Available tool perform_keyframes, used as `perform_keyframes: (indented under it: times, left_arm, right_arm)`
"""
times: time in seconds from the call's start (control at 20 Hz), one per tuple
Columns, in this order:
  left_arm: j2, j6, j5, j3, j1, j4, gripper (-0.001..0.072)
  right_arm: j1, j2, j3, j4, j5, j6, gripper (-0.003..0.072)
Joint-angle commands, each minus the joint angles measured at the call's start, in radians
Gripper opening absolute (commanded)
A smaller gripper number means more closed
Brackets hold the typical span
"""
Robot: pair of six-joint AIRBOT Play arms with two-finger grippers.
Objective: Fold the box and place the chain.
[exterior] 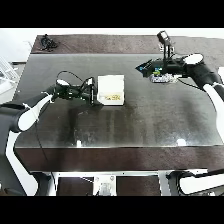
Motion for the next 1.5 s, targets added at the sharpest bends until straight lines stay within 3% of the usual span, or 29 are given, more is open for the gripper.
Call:
perform_keyframes:
  times: [0.0,0.15,0.4,0.55,0.75,0.9,1.15,1.4,1.45]
  left_arm:
    - [0.001,0.000,0.000,0.000,0.001,0.000,0.0541]
    - [0.001,0.000,0.000,0.000,0.001,0.000,0.0541]
    - [0.001,0.000,0.000,0.000,0.001,0.000,0.0541]
    - [0.001,0.000,0.000,0.000,0.001,0.000,0.0540]
    - [0.001,0.000,0.000,0.000,0.001,0.000,0.0541]
    - [0.001,0.000,0.000,0.000,0.001,0.000,0.0541]
    - [0.001,0.000,0.000,0.000,0.001,0.000,0.0540]
    - [0.001,0.000,0.000,0.000,0.001,0.000,0.0541]
    - [0.001,0.000,0.000,0.000,0.001,0.000,0.0541]
  right_arm:
    - [0.006,-0.148,0.087,0.077,0.088,-0.082,0.0003]
    - [0.038,-0.230,0.165,0.074,0.089,-0.104,0.0003]
    - [0.091,-0.277,0.176,0.043,0.100,-0.141,0.0003]
    - [0.097,-0.274,0.219,0.039,0.260,-0.159,0.0071]
    - [0.105,-0.274,0.324,0.005,0.455,-0.114,0.0082]
    - [0.123,-0.274,0.345,-0.028,0.472,-0.115,0.0259]
    - [0.145,-0.274,0.345,-0.158,0.451,-0.123,0.0285]
    - [0.161,-0.274,0.345,-0.159,0.438,-0.127,0.0389]
    - [0.166,-0.274,0.345,-0.159,0.440,-0.127,0.0451]
